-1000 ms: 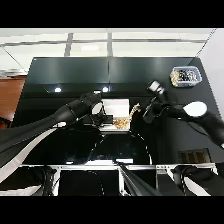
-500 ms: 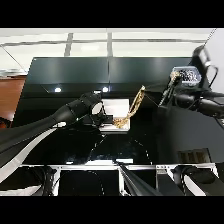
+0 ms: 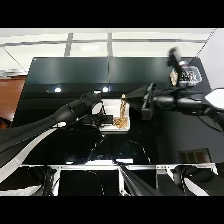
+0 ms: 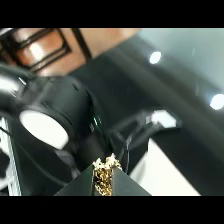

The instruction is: Fold the box and place the chain.

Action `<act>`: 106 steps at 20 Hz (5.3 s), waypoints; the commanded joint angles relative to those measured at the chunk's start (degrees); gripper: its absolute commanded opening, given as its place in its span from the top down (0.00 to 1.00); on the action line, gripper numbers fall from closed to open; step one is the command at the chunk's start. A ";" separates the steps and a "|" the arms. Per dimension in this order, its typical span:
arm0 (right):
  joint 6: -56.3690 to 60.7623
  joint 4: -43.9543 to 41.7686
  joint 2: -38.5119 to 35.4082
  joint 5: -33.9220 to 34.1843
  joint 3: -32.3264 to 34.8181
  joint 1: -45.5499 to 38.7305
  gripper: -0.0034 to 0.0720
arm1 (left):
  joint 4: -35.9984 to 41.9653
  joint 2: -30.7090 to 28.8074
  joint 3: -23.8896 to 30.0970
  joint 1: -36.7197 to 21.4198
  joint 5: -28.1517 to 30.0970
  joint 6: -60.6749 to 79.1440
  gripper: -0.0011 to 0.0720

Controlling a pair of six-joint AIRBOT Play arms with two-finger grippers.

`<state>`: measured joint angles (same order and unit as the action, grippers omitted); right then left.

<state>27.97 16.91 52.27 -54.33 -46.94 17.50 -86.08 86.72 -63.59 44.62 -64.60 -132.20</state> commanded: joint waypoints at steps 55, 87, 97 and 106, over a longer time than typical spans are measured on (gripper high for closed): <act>11.58 17.68 8.55 -13.64 2.08 -21.31 0.46 | 48.94 -14.51 28.74 -23.52 17.18 137.44 0.01; 12.35 17.59 8.55 -13.31 2.08 -21.31 0.46 | 55.58 -9.18 25.00 -21.62 19.10 147.32 0.01; 14.19 15.85 8.59 -9.18 2.08 -20.41 0.40 | 52.00 -7.85 23.54 -17.49 19.26 147.86 0.44; 26.53 14.40 14.45 18.10 2.01 -8.68 0.02 | 52.04 -7.85 23.54 -17.49 19.63 147.86 0.44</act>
<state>50.24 32.32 63.81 -46.48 -44.88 5.80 -33.80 78.85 -40.01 27.09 -45.10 15.64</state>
